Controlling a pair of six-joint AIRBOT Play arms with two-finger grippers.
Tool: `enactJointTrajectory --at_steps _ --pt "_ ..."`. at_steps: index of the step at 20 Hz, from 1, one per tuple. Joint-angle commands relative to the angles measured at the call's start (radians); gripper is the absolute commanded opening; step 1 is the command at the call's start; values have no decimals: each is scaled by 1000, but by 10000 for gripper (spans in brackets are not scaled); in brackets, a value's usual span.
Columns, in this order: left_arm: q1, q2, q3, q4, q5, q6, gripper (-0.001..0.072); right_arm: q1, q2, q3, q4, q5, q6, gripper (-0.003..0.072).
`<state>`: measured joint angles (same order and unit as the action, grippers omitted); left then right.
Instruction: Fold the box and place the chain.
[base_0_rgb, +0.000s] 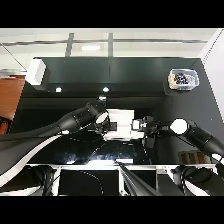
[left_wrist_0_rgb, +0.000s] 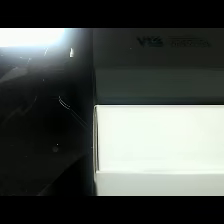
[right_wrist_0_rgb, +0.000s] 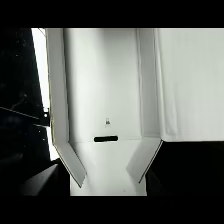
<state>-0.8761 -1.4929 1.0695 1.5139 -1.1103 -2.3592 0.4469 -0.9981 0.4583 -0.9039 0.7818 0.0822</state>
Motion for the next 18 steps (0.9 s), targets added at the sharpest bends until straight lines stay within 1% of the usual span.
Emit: enactJointTrajectory --at_steps 1,2,3,4,5,6,7,8,15,18 --pt "0 0 0 -3 3 -1 28 -1 -1 0 7 -9 -43 564" --pt "0 0 0 -3 3 -1 28 -1 -5 0 38 -9 -61 563" --pt "0 0 0 -3 3 -1 28 -1 -12 0 75 -10 -76 544" --pt "0 0 0 -3 3 -1 29 2 -21 0 107 -13 -82 374" --pt "0 0 0 -3 3 -1 28 8 -29 0 124 -11 -82 353" --pt "0 0 0 -3 2 -1 28 21 -35 0 129 -11 -80 352" --pt "0 0 0 -3 2 -1 29 35 -37 0 129 -12 -78 311" --pt "0 0 0 -3 2 -1 29 47 -37 0 131 -12 -69 242" --pt "0 0 0 -4 2 -1 29 55 -43 0 229 -62 -43 241" --pt "0 0 0 -4 2 -1 29 55 -61 0 243 -64 -43 241"
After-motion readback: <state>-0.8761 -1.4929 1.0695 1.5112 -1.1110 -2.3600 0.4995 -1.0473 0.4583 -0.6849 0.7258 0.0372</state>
